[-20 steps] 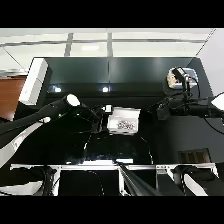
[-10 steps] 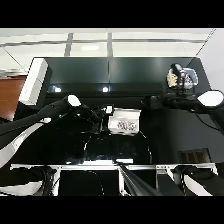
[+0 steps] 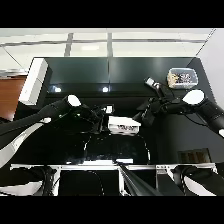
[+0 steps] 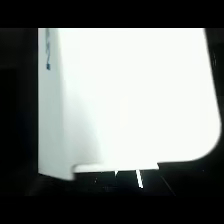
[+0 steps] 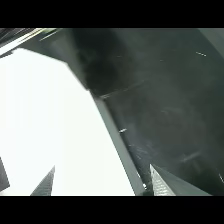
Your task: Fold the box and place the chain.
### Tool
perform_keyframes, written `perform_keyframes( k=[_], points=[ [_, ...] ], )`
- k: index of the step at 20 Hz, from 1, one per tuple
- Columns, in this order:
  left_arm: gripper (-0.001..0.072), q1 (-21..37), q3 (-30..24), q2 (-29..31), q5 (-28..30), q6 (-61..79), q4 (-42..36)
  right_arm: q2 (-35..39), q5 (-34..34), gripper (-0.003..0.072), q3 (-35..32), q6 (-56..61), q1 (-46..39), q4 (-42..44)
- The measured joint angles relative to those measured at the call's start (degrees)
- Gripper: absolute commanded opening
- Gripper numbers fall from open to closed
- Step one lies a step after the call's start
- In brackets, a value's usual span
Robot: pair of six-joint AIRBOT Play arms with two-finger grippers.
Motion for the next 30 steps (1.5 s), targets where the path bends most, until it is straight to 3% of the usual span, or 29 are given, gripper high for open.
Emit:
perform_keyframes(
  k=[9,10,11,12,13,14,27,30],
  points=[
    [0.0466,0.0,0.0,0.0,0.04,0.0,-0.02,-0.87,-1.29,0.064,-1.38,-11.41,6.05,-1.38],
    [0.0466,0.0,0.0,0.0,0.04,0.02,-0.02,-0.87,-1.42,0.0582,-1.49,-11.72,6.25,-1.51],
    [0.0466,0.0,0.0,0.0,0.04,0.02,-0.02,-0.94,-1.57,0.0468,-1.57,-12.09,6.38,-1.68],
    [0.0466,0.0,0.0,0.0,0.07,0.02,-0.02,-0.94,-1.6,0.0458,-1.64,-12.15,6.47,-1.79],
    [0.0466,0.0,0.0,0.0,0.07,0.0,-0.02,-0.94,-1.75,0.0401,-1.7,-12.33,6.54,-1.81],
    [0.0466,0.0,0.0,0.0,0.09,0.0,-0.02,-0.94,-1.77,0.0223,-1.77,-12.5,6.6,-1.92],
    [0.0466,0.0,0.0,0.0,0.17,0.0,-0.04,-0.94,-1.07,0.0228,-2.6,-12.28,6.71,-2.43],
    [0.0466,0.0,0.0,0.0,0.15,0.0,-0.04,-0.94,-0.9,0.0265,-2.6,-12.15,6.71,-2.64]
  ],
)
